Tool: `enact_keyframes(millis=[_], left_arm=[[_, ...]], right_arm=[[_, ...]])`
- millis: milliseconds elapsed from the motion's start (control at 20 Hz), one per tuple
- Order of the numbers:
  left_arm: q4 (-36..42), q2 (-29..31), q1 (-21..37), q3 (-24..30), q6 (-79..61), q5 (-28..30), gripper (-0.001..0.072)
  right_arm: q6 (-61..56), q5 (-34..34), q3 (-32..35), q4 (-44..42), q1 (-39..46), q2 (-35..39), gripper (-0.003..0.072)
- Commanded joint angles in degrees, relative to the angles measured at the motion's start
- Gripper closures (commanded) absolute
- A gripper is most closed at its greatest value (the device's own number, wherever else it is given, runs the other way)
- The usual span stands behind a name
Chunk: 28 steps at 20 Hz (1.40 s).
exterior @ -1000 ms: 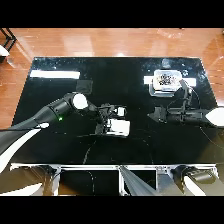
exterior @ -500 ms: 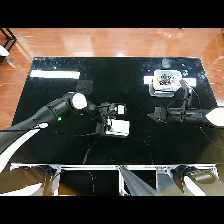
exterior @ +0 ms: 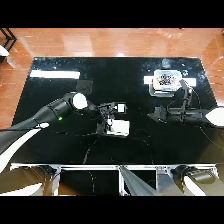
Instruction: Fold the box and place the chain.
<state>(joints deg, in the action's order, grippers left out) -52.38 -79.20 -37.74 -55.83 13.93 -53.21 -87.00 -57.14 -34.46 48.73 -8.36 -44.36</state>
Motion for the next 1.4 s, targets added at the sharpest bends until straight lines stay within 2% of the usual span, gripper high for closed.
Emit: enact_keyframes(millis=[0,650,1000,1050,1150,1200,1250,1300,1350], left_arm=[[-0.1,-0.4,0.0,0.0,0.9,-0.5,0.009],[-0.1,-0.5,0.0,0.0,0.9,-1.0,0.009],[-4.4,-1.4,-0.6,0.0,3.4,-0.3,0.0093],[-4.4,-1.5,-0.6,0.0,4.0,-0.4,0.0118],[-4.3,-1.5,-0.5,0.0,5.0,-1.2,0.0369],[-4.3,-1.4,-0.5,0.0,5.0,-1.9,0.043],[-4.4,-1.3,-0.5,-0.1,5.7,-2.9,0.0562],[-4.4,-1.0,-0.5,-0.3,5.9,-4.3,0.0664],[-4.4,-0.5,-0.4,-0.5,6.1,-5.6,0.0678]], right_arm=[[0.0,0.0,0.0,0.0,0.0,0.0,0.0666],[0.0,0.6,0.0,1.0,0.0,0.0,0.0666],[0.0,0.6,0.0,1.0,0.0,0.0,0.0666],[0.0,0.7,0.0,1.0,0.0,0.0,0.0666],[0.0,0.8,0.0,1.0,0.0,0.0,0.0666],[0.0,0.9,0.0,1.0,0.0,0.0,0.0666],[0.0,0.9,0.0,1.0,0.0,0.0,0.0666],[0.0,0.8,0.0,1.0,0.0,0.0,0.0666],[0.0,0.8,0.0,1.0,0.0,0.0,0.0666]])
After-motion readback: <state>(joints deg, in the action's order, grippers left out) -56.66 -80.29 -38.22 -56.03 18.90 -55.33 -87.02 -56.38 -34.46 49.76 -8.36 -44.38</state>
